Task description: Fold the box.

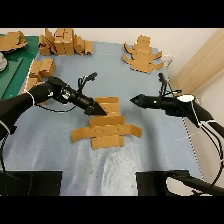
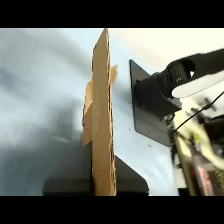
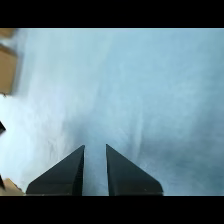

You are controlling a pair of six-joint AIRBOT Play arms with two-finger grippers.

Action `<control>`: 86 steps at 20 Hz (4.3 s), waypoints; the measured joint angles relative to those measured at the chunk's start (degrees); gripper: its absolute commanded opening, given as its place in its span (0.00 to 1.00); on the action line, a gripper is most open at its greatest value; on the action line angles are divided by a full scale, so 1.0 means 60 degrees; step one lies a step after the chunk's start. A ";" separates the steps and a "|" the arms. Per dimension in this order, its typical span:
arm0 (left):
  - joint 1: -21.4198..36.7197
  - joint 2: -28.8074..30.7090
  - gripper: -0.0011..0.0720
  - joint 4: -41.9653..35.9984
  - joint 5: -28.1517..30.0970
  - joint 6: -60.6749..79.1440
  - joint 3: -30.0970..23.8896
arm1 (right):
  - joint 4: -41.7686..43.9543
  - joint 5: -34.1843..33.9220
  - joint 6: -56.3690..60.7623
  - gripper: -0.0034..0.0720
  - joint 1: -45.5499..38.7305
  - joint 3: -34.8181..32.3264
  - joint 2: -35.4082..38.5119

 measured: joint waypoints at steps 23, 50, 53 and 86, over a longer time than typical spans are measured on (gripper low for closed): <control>-0.2033 0.1082 0.03 0.0703 0.4164 0.4003 -0.1617 | -0.2681 0.0117 0.1526 0.05 0.0608 0.0747 0.0084; -0.2033 0.1246 0.03 -0.1235 0.4670 0.6462 -0.2146 | -0.2397 -0.0069 0.1603 0.05 0.0656 0.0004 0.0091; -0.2033 0.1439 0.03 -0.0943 0.4656 0.6302 -0.2160 | -0.2379 -0.0073 0.1596 0.05 0.0656 0.0004 0.0091; -0.2051 0.1588 0.03 -0.0656 0.4721 0.6022 -0.3286 | -0.2517 -0.0732 0.1574 0.05 0.1370 0.0004 0.0091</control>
